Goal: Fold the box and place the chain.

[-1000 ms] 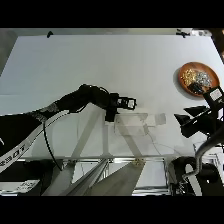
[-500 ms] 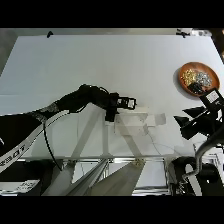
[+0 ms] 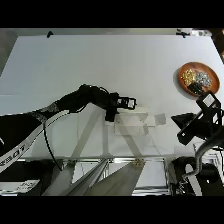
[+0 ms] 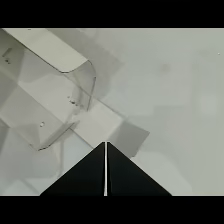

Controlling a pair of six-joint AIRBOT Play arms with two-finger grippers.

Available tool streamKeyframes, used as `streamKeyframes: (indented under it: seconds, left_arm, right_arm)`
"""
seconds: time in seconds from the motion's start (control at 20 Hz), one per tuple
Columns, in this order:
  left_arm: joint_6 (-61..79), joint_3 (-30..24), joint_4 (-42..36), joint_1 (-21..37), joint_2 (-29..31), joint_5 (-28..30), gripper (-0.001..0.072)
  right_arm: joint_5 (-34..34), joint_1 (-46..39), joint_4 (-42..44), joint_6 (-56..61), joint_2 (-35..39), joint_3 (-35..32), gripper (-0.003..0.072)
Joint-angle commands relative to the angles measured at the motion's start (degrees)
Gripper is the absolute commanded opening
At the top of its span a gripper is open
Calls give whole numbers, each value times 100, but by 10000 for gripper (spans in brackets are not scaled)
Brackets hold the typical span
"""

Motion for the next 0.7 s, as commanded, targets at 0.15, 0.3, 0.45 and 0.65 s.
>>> streamKeyframes:
  seconds: [0.15,0.3,0.45,0.65]
  left_arm:
    - [2,7,2,-2,4,4,18]
    - [0,7,2,-2,4,4,17]
    - [2,7,0,-2,4,4,18]
    - [2,7,2,-2,4,4,17]
  right_arm:
    - [446,1012,782,-214,9,-542,10]
    - [-96,1843,-356,-225,2,-800,11]
    - [-822,2452,-953,-251,-57,-881,12]
    - [-1255,3021,-1086,-647,-621,-1333,210]
